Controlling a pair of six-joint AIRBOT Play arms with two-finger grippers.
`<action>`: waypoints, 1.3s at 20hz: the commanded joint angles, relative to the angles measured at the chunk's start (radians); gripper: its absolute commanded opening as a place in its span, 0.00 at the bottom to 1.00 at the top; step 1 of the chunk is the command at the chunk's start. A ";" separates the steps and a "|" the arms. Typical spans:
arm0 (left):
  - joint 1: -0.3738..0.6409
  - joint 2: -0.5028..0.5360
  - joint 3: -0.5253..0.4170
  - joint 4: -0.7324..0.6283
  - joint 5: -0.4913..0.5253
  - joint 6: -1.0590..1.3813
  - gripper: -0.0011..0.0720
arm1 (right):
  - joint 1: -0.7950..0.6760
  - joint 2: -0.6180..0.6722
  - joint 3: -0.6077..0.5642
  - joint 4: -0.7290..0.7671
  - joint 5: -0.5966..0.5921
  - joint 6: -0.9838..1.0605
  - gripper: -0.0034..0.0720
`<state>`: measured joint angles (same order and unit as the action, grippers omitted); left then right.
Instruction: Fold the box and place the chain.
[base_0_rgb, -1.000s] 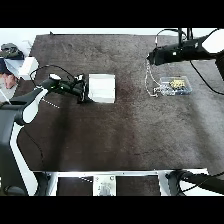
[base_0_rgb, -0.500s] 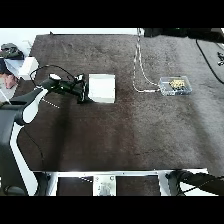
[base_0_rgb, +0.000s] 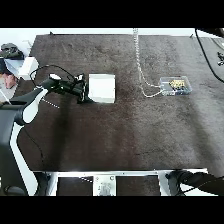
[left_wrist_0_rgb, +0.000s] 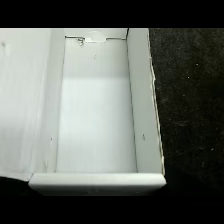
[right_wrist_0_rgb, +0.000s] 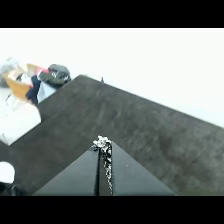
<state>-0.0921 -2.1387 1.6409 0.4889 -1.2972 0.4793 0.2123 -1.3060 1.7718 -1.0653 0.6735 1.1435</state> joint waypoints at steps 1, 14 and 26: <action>0.000 0.000 0.000 0.000 0.000 0.000 0.57 | 0.034 -0.049 0.001 -0.011 0.089 0.000 0.03; 0.000 0.000 0.000 0.000 0.000 0.000 0.57 | 0.134 -0.388 -0.037 -0.012 0.230 0.003 0.03; 0.000 0.000 0.000 0.000 0.000 0.000 0.57 | -0.018 -0.386 -0.111 -0.068 0.351 0.092 0.52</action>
